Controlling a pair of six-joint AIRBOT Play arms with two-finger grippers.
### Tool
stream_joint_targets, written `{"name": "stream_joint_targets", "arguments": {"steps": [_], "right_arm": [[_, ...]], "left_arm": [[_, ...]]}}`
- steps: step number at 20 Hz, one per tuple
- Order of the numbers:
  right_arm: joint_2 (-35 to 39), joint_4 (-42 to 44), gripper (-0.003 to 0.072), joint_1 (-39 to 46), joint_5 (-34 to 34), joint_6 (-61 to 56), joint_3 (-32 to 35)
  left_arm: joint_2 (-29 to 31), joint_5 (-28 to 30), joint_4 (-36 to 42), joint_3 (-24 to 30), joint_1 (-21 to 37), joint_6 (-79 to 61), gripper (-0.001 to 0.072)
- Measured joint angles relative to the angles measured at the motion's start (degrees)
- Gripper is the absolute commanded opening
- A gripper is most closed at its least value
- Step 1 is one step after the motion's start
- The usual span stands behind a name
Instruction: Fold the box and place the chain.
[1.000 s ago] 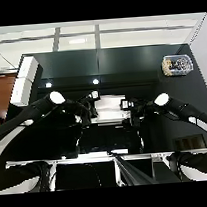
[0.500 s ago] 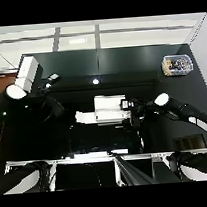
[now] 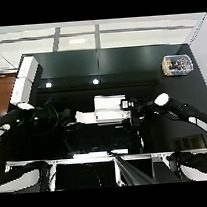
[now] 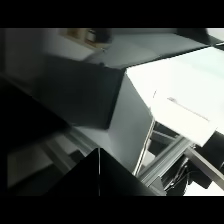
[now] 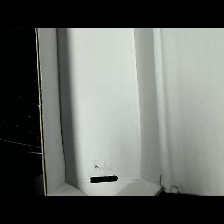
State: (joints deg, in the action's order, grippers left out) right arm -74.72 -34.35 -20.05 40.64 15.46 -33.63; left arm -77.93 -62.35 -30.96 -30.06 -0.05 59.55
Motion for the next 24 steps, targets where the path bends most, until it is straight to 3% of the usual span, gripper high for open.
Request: {"name": "stream_joint_targets", "arguments": {"steps": [3, 4, 8, 13, 15, 21, 24], "right_arm": [[0.0, 0.02, 0.0202, -0.02, 0.0, 0.0, 0.0], [0.0, 0.0, 0.0203, 0.0, 0.0, 0.0, 0.0], [0.0, 0.0, 0.0203, -0.02, 0.0, 0.0, 0.0], [0.0, 0.02, 0.0203, -0.02, 0.0, 0.0, 0.0], [0.0, 0.0, 0.0202, 0.0, 0.0, 0.0, 0.0], [0.0, 0.0, 0.0202, 0.0, 0.0, 0.0, 0.0], [0.0, 0.0, 0.0203, -0.02, 0.0, 0.0, 0.0]], "left_arm": [[-1.75, 1.38, 2.56, -1.62, -4.28, -0.76, 0.0031], [-1.99, 1.46, 3.04, -2.38, -5.07, -1.31, 0.0092], [-2.58, 0.0, 3.8, -5.57, -6.67, -4.28, 0.0644], [-2.73, -2.73, 4.09, -8.94, -7.5, -6.69, 0.0656], [-2.73, -3.63, 4.24, -10.25, -8.33, -7.04, 0.0602], [-2.73, -5.2, 4.31, -14.43, -12.94, -6.64, 0.0596], [-2.73, -4.63, 2.56, -16.44, -15.41, -3.56, 0.0538]]}}
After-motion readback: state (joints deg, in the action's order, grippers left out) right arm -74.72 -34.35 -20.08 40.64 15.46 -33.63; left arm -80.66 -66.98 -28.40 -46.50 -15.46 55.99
